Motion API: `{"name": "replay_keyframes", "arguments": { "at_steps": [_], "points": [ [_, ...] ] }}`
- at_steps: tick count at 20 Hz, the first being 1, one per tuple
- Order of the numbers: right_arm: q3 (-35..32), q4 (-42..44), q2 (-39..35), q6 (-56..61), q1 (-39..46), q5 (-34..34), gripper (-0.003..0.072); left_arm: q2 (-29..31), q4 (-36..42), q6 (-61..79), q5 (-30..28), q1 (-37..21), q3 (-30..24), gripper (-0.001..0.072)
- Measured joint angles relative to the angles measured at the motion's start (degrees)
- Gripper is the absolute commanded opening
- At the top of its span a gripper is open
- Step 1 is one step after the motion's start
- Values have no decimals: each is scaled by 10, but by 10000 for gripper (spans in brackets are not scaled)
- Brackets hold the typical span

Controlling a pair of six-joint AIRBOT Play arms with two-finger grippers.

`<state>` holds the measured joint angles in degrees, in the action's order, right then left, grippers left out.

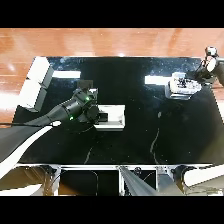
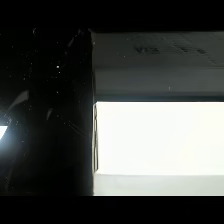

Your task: Fold the box and place the chain.

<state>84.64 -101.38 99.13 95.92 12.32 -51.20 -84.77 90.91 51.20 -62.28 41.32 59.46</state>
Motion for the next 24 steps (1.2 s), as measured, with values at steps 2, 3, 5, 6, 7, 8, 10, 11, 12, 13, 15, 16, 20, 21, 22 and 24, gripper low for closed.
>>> {"name": "replay_keyframes", "arguments": {
  "at_steps": [2, 3, 5, 6, 7, 8, 10, 11, 12, 13, 15, 16, 20, 21, 22, 24],
  "points": [
    [14, -14, 19, -7, 1, 2, 622, 0, 0, 0, 5, 0, 0, 19],
    [19, -22, 25, -9, 1, 2, 622, 0, 0, 0, 6, 0, 0, 20],
    [25, -29, 36, -12, 1, 7, 622, 0, 0, 0, 9, 0, 0, 20],
    [28, -32, 40, -13, 1, 9, 622, 0, 0, 0, 10, 0, 0, 20],
    [29, -34, 44, -14, 1, 12, 622, 0, 0, 0, 12, 0, 0, 20],
    [30, -36, 48, -15, 1, 13, 622, 0, 0, 0, 13, 0, 0, 20],
    [31, -38, 53, -15, 2, 16, 622, 0, 0, 0, 13, 0, 0, 19],
    [32, -40, 55, -17, 2, 16, 621, 0, 0, 0, 14, 0, 0, 20],
    [32, -40, 57, -17, 2, 17, 617, 0, 0, 0, 14, 0, 0, 20],
    [32, -40, 58, -17, 2, 16, 510, 0, 0, 0, 14, 0, 0, 19],
    [32, -42, 59, -17, 2, 15, 427, 0, 0, 0, 14, 0, 0, 20],
    [33, -41, 61, -20, 2, 12, 426, 0, 0, 0, 15, 0, 0, 20],
    [33, -40, 62, -28, 2, -2, 16, 0, -2, 0, 21, 0, 0, 20],
    [33, -39, 62, -30, 2, -7, 16, 0, -2, 0, 24, 0, 0, 19],
    [34, -39, 63, -32, 2, -9, 16, 0, -2, 0, 24, 0, 0, 20],
    [39, -37, 63, -33, 2, -22, 16, 0, -2, 0, 24, 0, 0, 20]
  ]
}}
